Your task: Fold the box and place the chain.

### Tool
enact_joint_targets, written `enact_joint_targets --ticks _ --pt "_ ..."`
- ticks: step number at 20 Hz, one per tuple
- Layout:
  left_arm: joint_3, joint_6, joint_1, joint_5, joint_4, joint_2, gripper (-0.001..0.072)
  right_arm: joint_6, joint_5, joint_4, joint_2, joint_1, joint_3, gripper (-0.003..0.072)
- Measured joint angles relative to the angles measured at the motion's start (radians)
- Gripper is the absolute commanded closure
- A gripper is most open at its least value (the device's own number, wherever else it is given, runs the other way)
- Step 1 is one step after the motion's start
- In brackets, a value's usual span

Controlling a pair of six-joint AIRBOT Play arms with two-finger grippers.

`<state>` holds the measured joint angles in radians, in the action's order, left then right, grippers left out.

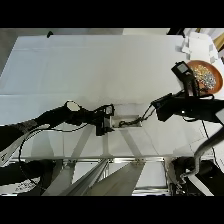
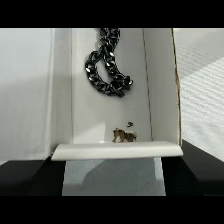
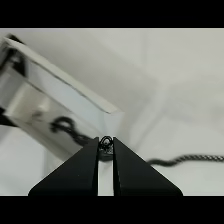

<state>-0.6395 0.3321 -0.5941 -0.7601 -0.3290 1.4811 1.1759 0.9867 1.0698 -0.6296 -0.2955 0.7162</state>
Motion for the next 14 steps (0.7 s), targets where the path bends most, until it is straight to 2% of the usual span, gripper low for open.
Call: enact_joint_targets --ticks 8,14 --pt "0.000 0.000 0.000 0.000 0.000 0.000 0.0319 -0.191 0.034 -0.451 0.083 0.000 0.018 0.0667" --pt "0.000 0.000 0.000 0.000 0.000 0.000 0.0319 -0.313 0.027 -0.638 0.074 0.000 0.042 0.0667"
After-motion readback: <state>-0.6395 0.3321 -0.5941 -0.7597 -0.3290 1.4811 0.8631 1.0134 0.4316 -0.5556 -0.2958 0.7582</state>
